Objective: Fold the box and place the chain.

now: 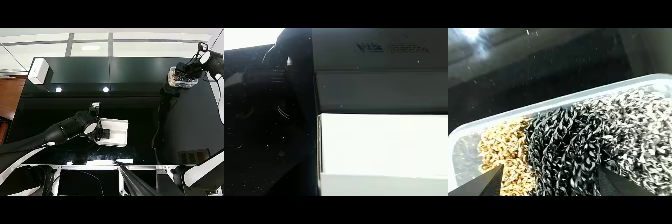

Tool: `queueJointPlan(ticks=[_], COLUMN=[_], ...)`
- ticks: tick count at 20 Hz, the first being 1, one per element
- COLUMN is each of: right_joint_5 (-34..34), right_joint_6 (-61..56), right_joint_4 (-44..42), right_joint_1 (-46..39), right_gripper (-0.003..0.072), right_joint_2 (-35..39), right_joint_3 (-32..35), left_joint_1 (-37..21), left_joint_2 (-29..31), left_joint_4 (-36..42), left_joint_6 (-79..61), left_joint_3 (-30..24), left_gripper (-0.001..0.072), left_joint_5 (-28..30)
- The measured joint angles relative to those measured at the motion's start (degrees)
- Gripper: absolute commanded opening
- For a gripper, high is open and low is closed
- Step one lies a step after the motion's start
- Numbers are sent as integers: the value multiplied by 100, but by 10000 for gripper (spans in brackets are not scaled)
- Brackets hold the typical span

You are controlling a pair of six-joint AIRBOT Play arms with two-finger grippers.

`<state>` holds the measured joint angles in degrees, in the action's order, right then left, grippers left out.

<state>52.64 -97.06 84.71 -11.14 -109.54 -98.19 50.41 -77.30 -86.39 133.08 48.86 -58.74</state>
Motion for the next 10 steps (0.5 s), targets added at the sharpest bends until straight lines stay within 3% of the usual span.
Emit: queueJointPlan(ticks=[2,3,4,10], right_joint_5=[120,175,223,811], right_joint_6=[2,4,-2,98], right_joint_4=[90,105,98,90], right_joint_1=[-2,-2,-7,-7], right_gripper=[341,139,46,42], right_joint_2=[-87,-109,-129,83], right_joint_3=[-48,-61,-81,-439], left_joint_1=[0,0,0,0], left_joint_2=[0,0,0,0], left_joint_4=[2,4,4,7], left_joint_6=[0,0,0,2], left_joint_3=[0,0,0,0], left_gripper=[34,34,34,34], left_joint_5=[-4,-4,-4,-9])
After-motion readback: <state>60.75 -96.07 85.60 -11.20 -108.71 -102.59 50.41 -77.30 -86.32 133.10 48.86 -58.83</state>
